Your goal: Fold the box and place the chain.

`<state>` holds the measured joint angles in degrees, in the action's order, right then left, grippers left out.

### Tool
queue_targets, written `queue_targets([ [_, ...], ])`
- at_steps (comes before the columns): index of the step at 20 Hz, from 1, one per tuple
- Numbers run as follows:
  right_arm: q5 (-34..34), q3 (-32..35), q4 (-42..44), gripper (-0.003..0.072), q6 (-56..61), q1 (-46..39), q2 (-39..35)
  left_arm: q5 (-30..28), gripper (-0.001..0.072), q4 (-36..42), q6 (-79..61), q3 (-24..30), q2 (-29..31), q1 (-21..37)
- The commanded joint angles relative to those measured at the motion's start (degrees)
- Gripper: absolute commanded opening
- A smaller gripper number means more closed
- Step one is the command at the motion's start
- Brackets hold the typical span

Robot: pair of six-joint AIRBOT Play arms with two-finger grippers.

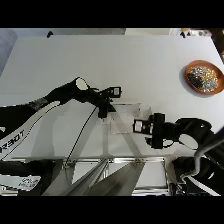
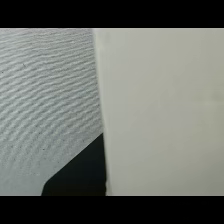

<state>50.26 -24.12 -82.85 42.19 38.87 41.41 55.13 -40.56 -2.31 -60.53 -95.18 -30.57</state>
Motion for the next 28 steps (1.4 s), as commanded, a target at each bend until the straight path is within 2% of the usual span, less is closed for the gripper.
queue_targets([
  [1, -12.55, 6.73, -0.72, 0.0705, -10.49, 1.16, 0.02, -0.02, 0.0011, 0.0, 0.0, 0.0, 0.0, 0.0],
  [4, -22.93, 10.47, -0.52, 0.0704, -10.78, 1.25, 0.04, -0.04, 0.0011, 0.0, 0.0, 0.0, 0.0, 0.0],
  [9, -28.39, 11.3, 1.03, 0.0701, -10.78, 1.25, 0.09, -0.04, 0.0011, 0.0, 0.0, 0.0, 0.0, 0.0],
  [11, -28.79, 11.28, 3.21, 0.0701, -10.8, 1.25, 0.76, -0.02, 0.0011, 0.0, 0.0, 0.0, 0.0, 0.0],
  [18, -29.4, 11.1, 3.15, 0.07, -13.7, 1.22, 1.27, -0.02, 0.0011, 0.0, 0.0, 0.0, 0.0, 0.0],
  [23, -26.69, 5.38, 4.98, 0.0692, -14.93, -3.54, 2.69, -0.02, 0.0011, 0.0, 0.0, 0.0, 0.0, 0.0],
  [26, -26.25, 3.1, 9.84, 0.0693, -20.17, -3.65, 5.75, -0.02, 0.0011, 0.0, 0.0, 0.0, 0.0, 0.0],
  [28, -23.61, 1.42, 11.1, 0.0692, -22.1, -5.49, 8.17, 0.0, 0.0011, 0.0, 0.0, 0.0, 0.0, 0.0],
])
